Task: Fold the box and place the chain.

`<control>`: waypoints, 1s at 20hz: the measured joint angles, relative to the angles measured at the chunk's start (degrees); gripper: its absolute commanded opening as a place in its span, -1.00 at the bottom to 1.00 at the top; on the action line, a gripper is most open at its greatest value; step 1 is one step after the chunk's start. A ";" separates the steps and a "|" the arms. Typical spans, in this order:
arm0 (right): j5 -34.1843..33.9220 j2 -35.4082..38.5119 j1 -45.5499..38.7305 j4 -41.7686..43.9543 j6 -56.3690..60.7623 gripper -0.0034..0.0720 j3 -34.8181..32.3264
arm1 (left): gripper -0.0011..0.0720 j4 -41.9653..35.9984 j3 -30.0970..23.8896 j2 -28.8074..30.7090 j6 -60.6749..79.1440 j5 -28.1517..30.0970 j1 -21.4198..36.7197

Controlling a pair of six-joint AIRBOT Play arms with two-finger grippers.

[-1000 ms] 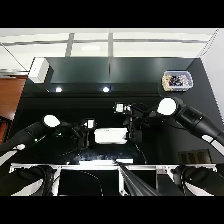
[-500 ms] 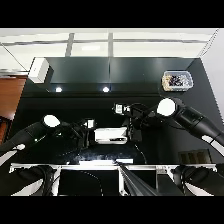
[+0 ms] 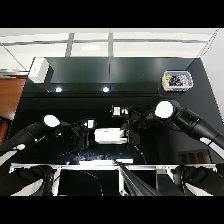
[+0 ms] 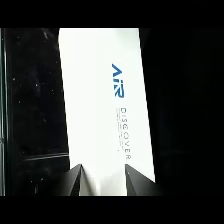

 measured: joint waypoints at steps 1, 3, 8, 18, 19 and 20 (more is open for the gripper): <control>-0.39 -0.02 0.33 0.00 0.15 -0.24 -0.09 | -0.17 0.00 0.00 0.00 0.00 0.00 0.00; -1.07 -0.02 0.70 0.11 0.17 -0.41 -0.15 | -0.17 0.00 0.00 0.00 0.00 0.00 0.00; -1.42 -0.02 1.07 0.07 0.37 -0.41 -0.22 | -0.17 0.00 0.00 0.00 -0.02 -0.04 0.00; -1.57 -0.13 1.11 0.15 0.37 -0.35 -0.24 | -0.17 0.00 0.00 0.00 -0.13 -0.02 0.00; -1.57 -0.13 1.11 0.15 0.37 -0.35 -0.24 | -0.17 0.00 0.00 0.00 -0.13 -0.02 0.00; -1.57 -0.13 1.11 0.15 0.42 -0.35 -0.26 | -0.17 0.00 0.00 0.00 -0.13 -0.02 0.00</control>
